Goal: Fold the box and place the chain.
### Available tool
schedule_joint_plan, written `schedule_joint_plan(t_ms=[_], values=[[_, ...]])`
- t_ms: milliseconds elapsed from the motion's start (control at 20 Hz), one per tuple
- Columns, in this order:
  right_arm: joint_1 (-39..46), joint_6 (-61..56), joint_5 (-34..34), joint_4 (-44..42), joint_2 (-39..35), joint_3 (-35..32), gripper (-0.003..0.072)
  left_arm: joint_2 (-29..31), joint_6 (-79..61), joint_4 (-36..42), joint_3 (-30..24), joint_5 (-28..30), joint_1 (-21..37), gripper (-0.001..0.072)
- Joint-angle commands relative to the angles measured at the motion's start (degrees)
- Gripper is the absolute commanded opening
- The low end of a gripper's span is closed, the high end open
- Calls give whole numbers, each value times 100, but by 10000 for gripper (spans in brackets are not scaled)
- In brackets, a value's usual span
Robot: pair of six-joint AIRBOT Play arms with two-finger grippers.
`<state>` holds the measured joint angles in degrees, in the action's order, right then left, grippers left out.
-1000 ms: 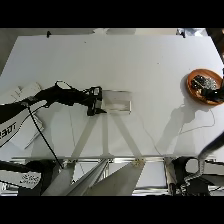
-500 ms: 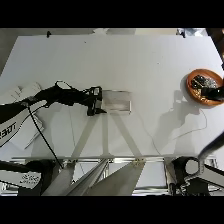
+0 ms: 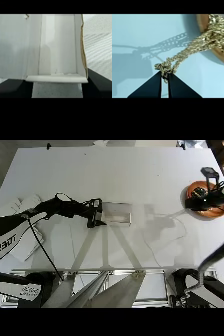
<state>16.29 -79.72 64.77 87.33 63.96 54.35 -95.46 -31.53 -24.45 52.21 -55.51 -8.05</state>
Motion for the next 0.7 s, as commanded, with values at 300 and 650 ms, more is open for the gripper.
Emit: schedule_joint_plan(t_ms=[300,650], values=[[-2402,-608,-308,-256,-50,4,11,2,-2,-2,2,0,0,17],[-3077,-745,-802,-728,-44,4,10,2,-2,-2,2,0,0,17]])
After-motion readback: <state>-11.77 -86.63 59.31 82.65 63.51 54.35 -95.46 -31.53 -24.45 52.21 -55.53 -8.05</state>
